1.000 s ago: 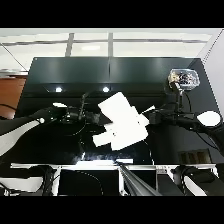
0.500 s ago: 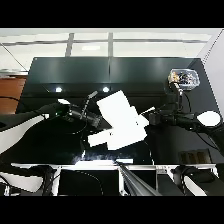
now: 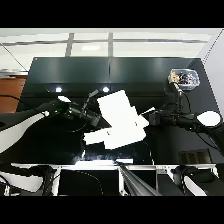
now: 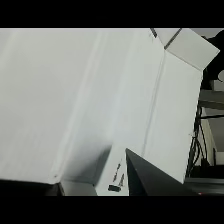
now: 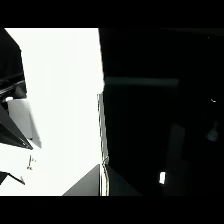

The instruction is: Fold the box and place the chain.

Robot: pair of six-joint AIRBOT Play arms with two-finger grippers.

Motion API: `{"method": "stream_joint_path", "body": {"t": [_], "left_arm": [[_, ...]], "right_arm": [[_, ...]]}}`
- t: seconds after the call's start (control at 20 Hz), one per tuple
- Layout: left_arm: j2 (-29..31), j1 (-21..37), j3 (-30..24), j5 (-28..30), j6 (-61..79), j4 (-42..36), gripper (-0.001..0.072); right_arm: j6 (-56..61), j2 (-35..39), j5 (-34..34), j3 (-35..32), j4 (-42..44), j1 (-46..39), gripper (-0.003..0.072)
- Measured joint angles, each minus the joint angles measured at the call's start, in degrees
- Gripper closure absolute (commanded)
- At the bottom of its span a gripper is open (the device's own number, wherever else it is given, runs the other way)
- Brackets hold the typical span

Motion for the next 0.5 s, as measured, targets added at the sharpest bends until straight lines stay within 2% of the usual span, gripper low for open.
{"method": "stream_joint_path", "body": {"t": [0.2, 0.4, 0.5], "left_arm": [[-0.02, 0.15, 0.31, -0.50, -0.02, 0.28, 0.0309], [-0.02, 0.20, 0.37, -0.46, -0.02, -0.13, 0.0356], [-0.02, 0.20, 0.37, -0.22, -0.02, -0.81, 0.0356]], "right_arm": [[0.00, 0.00, 0.28, 0.00, -0.02, 0.00, 0.0647], [-0.02, 0.00, 0.39, 0.00, -0.04, 0.00, 0.0647], [-0.07, 0.00, 0.48, 0.00, -0.07, 0.00, 0.0647]]}}
